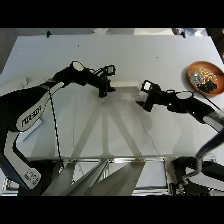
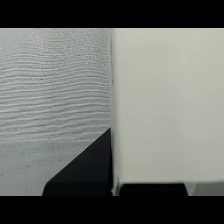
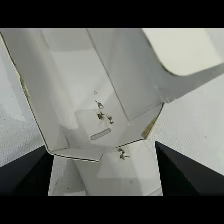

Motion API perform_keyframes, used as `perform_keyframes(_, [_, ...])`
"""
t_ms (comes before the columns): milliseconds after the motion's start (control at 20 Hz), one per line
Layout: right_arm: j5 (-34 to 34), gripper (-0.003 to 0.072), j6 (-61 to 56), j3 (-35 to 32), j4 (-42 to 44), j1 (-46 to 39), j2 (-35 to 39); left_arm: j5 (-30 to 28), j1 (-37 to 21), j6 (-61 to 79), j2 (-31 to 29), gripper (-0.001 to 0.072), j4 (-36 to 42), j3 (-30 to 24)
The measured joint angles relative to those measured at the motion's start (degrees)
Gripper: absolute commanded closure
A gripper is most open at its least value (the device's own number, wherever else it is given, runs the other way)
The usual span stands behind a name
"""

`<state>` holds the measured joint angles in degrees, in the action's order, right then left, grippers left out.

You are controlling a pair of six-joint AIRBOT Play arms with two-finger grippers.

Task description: Fold the box and place the chain.

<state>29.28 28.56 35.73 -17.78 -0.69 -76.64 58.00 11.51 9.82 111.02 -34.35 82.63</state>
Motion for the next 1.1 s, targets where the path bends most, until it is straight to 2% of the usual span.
perform_keyframes(600, [11.96, -0.0007, 0.42, 7.08, -4.44, -4.83, -4.55, 0.04, 0.0, 0.0, 0.0, 0.0698, 0.0, 0.0])
perform_keyframes(1100, [20.48, -0.0007, -0.52, 15.82, -6.03, -5.99, -12.66, 0.04, 0.0, 0.0, 0.0, 0.0698, 0.02, 0.0])
